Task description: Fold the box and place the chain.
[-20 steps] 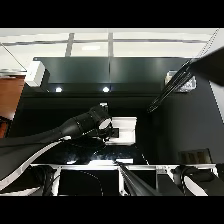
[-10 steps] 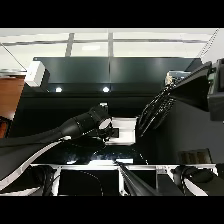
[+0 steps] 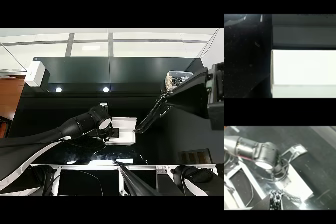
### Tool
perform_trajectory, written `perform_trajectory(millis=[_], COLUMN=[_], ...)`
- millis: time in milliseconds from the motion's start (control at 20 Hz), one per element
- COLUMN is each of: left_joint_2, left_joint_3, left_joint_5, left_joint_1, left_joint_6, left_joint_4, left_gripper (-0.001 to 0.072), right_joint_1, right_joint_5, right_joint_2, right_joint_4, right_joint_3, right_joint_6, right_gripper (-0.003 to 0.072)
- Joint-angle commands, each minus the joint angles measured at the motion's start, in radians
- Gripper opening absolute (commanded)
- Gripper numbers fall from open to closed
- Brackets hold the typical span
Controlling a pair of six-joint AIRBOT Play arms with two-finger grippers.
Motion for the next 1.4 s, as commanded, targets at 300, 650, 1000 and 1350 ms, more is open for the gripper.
perform_trajectory(millis=[300, 650, 1000, 1350], left_joint_2=[0.000, 0.000, 0.000, 0.000], left_joint_3=[0.000, 0.000, 0.000, 0.000], left_joint_5=[0.001, 0.002, 0.008, 0.008], left_joint_1=[0.000, 0.000, 0.000, 0.001], left_joint_6=[0.000, 0.000, 0.000, 0.000], left_joint_4=[0.001, 0.000, 0.000, 0.002], left_gripper=[0.0025, 0.0025, 0.0025, 0.0025], right_joint_1=[0.098, 0.098, 0.119, 0.185], right_joint_5=[-0.215, -0.373, -0.435, -0.666], right_joint_2=[-0.013, -0.013, -0.013, -0.014], right_joint_4=[0.009, 0.066, 0.014, 0.008], right_joint_3=[-0.365, -0.599, -0.706, -0.850], right_joint_6=[-0.032, -0.047, -0.035, -0.011], right_gripper=[0.0004, 0.0004, 0.0006, 0.0012])
